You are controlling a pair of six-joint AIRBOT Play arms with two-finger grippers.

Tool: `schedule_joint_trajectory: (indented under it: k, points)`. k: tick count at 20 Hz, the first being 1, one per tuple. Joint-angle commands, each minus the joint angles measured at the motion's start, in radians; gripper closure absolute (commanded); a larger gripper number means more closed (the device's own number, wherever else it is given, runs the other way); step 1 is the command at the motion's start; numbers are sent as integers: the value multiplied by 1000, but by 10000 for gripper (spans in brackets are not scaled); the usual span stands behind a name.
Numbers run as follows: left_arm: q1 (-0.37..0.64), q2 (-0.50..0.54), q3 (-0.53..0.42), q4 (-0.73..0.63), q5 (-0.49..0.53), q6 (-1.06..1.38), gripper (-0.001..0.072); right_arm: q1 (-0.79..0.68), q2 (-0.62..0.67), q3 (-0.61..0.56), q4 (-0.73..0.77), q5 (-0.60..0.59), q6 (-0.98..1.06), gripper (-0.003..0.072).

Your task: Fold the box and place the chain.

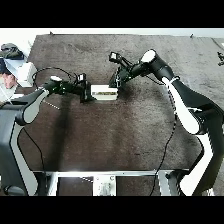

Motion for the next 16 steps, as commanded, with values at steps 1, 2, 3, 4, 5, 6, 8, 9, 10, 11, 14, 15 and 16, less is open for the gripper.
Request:
schedule_joint_trajectory:
  k: [1, 2, 3, 4, 5, 6, 8, 9, 10, 11, 14, 15, 16]
  points:
    - [0, 1, 0, 0, 0, 0, 505, 9, 0, 1, -19, -14, -28, 465]
    - [0, 1, 0, 0, 0, 0, 505, 10, 0, 1, -18, -17, -39, 465]
    - [0, 1, 0, 0, 0, 0, 505, 14, 0, 1, -18, -18, -56, 465]
    - [0, 1, 0, 0, 0, 0, 505, 18, 0, 1, -18, -17, -69, 464]
    - [0, 1, 0, 0, 0, 0, 505, 25, 0, 1, -18, -21, -74, 464]
    - [0, 1, 0, 0, 0, 0, 505, 32, 0, 1, -19, -22, -79, 426]
    - [0, 1, 0, 0, 0, 0, 505, 39, 0, 0, -19, -23, -98, 395]
    - [0, 1, 0, 0, 0, 0, 505, 41, 0, 0, -19, -23, -98, 395]
    - [0, 1, 0, 0, 0, 0, 505, 43, 0, 0, -19, -20, -98, 395]
    - [0, 1, 0, 0, 0, 0, 505, 45, 0, 0, -19, -21, -98, 395]
    - [0, 1, 0, 0, 0, 0, 505, 45, -1, -1, -19, -25, -98, 395]
    - [0, 1, 0, 0, 0, 0, 505, 45, -1, -1, -20, -25, -98, 394]
    - [0, 1, 0, 0, 0, 0, 505, 45, -3, 0, -23, -25, -98, 394]
